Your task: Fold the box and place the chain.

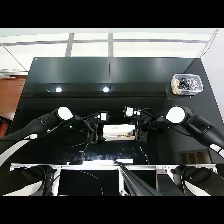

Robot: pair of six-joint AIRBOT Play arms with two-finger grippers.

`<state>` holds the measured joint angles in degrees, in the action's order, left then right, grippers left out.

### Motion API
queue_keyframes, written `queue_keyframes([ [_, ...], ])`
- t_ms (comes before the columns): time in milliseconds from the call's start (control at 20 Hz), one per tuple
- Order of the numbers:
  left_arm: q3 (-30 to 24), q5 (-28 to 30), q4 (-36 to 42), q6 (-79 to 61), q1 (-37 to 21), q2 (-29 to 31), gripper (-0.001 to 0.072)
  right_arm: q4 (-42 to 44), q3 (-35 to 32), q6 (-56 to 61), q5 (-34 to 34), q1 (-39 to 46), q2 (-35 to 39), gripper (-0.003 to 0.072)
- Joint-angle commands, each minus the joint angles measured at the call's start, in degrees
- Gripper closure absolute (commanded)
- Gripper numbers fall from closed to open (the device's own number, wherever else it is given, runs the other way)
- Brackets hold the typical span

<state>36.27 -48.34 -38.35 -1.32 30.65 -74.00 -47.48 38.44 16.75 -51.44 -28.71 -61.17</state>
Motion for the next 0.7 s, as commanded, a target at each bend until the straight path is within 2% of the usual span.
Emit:
queue_keyframes([
  [0,0.02,0.07,-0.02,-0.11,-0.02,-0.04,0.0343,0.28,0.68,-0.07,0.22,-0.02,0.07,0.0244],
  [100,0.02,0.04,-0.02,-0.11,-0.02,-0.04,0.0342,0.28,0.68,-0.04,0.07,-0.02,0.07,0.0244],
  [150,0.02,0.07,-0.02,-0.11,-0.02,-0.04,0.0342,0.28,0.68,0.04,0.07,-0.02,0.07,0.0185],
  [200,0.02,0.07,-0.02,-0.11,-0.02,-0.04,0.0342,0.26,0.66,0.15,0.07,-0.02,0.07,0.0077],
  [350,0.02,0.04,-0.02,-0.11,-0.02,-0.04,0.0342,0.28,0.66,0.20,0.04,-0.02,0.07,0.0093],
  [400,0.02,0.04,-0.02,-0.11,-0.02,-0.04,0.0342,0.28,0.66,0.22,-0.04,-0.02,0.07,0.0159],
  [650,0.02,0.04,-0.02,-0.11,-0.02,-0.04,0.0343,0.28,0.66,0.63,-1.29,-0.04,0.07,0.0160],
])
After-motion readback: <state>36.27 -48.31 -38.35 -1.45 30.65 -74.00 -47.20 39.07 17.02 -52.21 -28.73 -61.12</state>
